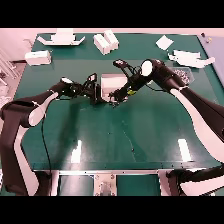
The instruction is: Fold the box and place the chain.
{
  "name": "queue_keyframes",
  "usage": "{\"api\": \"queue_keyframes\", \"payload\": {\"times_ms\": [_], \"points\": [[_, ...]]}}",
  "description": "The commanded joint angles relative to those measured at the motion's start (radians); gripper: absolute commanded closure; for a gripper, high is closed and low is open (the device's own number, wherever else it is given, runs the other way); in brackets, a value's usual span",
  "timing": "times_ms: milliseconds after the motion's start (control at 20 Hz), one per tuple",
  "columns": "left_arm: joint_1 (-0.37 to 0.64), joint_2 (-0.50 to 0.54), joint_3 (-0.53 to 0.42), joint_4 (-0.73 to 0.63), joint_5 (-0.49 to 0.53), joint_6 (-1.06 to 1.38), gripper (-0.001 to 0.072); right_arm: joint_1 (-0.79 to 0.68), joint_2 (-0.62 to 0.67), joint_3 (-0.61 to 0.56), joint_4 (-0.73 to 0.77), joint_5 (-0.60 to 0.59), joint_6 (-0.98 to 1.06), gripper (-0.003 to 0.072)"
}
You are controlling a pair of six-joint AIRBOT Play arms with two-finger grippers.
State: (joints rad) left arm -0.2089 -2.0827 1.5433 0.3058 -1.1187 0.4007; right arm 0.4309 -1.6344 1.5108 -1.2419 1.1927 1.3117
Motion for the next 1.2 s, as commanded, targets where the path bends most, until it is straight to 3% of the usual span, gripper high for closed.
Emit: {"api": "queue_keyframes", "payload": {"times_ms": [0, 200, 400, 500, 950, 1050, 1150], "points": [[0.001, 0.001, 0.000, 0.000, 0.000, 0.000, 0.0077, 0.005, 0.002, -0.005, 0.053, 0.057, 0.039, 0.0135], [0.001, 0.001, 0.000, 0.000, 0.000, 0.000, 0.0077, 0.016, 0.002, -0.105, 0.064, 0.000, 0.039, 0.0135], [0.001, 0.001, 0.000, 0.000, 0.000, 0.000, 0.0077, 0.016, 0.000, -0.229, 0.063, -0.256, 0.040, 0.0136], [0.001, 0.001, 0.000, 0.000, 0.000, 0.000, 0.0077, 0.016, -0.016, -0.238, 0.066, -0.347, 0.040, 0.0135], [0.001, 0.001, 0.000, 0.000, -0.001, 0.000, 0.0077, 0.016, -0.084, -0.238, 0.095, -0.394, 0.077, 0.0144], [0.001, 0.001, 0.000, 0.000, -0.001, 0.000, 0.0077, 0.016, -0.092, -0.238, 0.098, -0.393, 0.081, 0.0444], [0.001, 0.001, 0.000, 0.000, 0.000, 0.000, 0.0077, 0.016, -0.093, -0.238, 0.103, -0.392, 0.080, 0.0467]]}}
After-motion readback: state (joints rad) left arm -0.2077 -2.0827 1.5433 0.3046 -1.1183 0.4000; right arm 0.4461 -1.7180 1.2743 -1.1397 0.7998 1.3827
